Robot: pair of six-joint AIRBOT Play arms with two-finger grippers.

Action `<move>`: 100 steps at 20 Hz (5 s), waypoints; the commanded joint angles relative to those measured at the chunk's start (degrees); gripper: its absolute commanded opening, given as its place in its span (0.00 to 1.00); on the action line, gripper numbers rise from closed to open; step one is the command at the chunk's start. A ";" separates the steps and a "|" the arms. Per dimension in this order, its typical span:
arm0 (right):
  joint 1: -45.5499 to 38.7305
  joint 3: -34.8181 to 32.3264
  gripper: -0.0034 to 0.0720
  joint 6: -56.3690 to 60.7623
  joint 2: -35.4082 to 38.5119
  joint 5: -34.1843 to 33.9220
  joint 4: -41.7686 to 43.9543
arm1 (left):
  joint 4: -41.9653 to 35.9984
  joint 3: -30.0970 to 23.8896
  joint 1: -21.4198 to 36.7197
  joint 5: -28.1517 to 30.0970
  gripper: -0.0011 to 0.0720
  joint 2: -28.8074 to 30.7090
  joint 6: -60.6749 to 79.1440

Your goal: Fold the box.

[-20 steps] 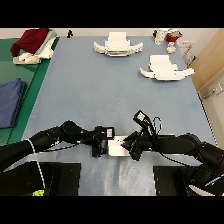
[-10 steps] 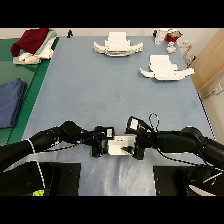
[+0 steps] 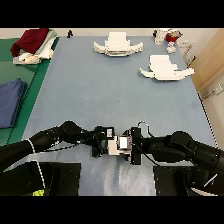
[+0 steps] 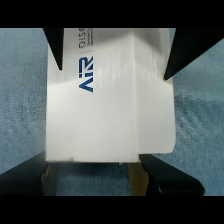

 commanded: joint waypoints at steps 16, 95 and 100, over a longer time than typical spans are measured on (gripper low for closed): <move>1.62 0.52 0.63 4.87 1.25 1.38 -8.57 | 0.02 0.02 0.02 0.02 0.74 0.00 0.00; 8.72 -16.76 0.05 47.80 -0.98 31.12 12.13 | 0.02 0.02 0.02 0.02 0.74 0.00 0.00; 8.72 -15.98 0.05 47.78 -0.55 30.75 12.11 | 0.02 0.02 0.02 0.00 0.74 0.00 0.00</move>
